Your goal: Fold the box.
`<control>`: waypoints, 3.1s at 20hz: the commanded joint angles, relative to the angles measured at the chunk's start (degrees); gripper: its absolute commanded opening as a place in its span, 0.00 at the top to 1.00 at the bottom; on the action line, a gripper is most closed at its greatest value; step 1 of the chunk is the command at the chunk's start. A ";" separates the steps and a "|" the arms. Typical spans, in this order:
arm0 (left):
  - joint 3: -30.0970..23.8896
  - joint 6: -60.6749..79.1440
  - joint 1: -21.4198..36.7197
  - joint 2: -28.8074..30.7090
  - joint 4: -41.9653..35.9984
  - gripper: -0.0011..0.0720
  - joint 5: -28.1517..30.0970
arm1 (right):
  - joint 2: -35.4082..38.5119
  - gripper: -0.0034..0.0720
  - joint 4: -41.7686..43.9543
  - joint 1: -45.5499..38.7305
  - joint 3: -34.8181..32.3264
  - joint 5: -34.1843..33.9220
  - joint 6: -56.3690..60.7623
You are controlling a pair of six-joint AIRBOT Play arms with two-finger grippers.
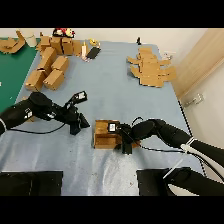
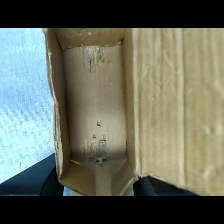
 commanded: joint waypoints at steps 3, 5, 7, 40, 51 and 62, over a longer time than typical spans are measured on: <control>-10.34 15.63 -0.85 3.85 -3.93 0.14 3.28 | -0.04 0.40 0.00 -0.02 0.02 0.02 0.02; -12.31 18.60 -0.87 5.11 -10.10 0.04 2.95 | -0.04 0.40 0.02 -0.02 0.02 0.00 0.02; -12.63 21.27 -1.05 5.73 -12.13 0.04 1.73 | -0.04 0.40 0.00 -0.02 0.02 0.02 0.02; -12.39 22.34 -13.99 0.02 -11.78 0.04 15.82 | -0.04 0.40 0.00 -0.02 0.02 0.02 0.02; -12.39 22.34 -15.15 0.00 -11.87 0.04 16.33 | -0.04 0.40 0.00 -0.02 0.02 0.02 0.00; -12.37 22.10 -16.35 -0.11 -11.06 0.32 17.99 | -0.04 0.40 0.00 -0.02 0.02 0.02 0.02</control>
